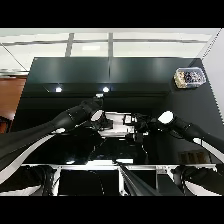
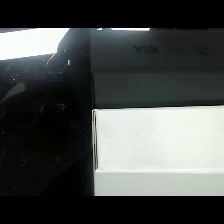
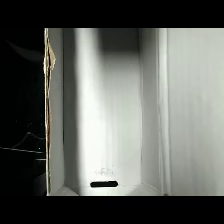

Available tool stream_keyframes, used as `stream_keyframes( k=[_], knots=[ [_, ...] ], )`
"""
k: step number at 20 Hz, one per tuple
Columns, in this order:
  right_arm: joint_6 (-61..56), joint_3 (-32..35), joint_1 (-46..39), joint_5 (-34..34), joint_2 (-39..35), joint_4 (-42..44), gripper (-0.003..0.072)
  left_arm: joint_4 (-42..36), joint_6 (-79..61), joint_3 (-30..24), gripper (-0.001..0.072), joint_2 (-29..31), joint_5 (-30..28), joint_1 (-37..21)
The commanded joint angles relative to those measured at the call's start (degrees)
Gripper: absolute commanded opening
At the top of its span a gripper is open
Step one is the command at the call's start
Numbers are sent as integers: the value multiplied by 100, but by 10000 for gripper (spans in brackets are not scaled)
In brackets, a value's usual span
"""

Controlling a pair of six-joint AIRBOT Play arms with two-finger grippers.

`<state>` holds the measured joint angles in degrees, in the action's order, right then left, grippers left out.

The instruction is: Fold the box and place the chain.

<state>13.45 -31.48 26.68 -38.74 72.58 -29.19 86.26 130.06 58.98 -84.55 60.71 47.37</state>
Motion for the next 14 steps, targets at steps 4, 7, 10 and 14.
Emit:
stream_keyframes(
  k=[4,7,10,14],
  knots=[
    [7,-4,0,-2,-2,2,488,-85,76,2,483,-9,-37,0],
    [7,-4,0,-2,-2,2,489,-83,94,2,352,-9,-50,0],
    [7,-4,0,-2,-2,2,488,-81,81,2,28,-9,-55,0],
    [4,-4,-2,0,-2,2,488,-63,61,2,27,-9,-52,0]
  ],
)
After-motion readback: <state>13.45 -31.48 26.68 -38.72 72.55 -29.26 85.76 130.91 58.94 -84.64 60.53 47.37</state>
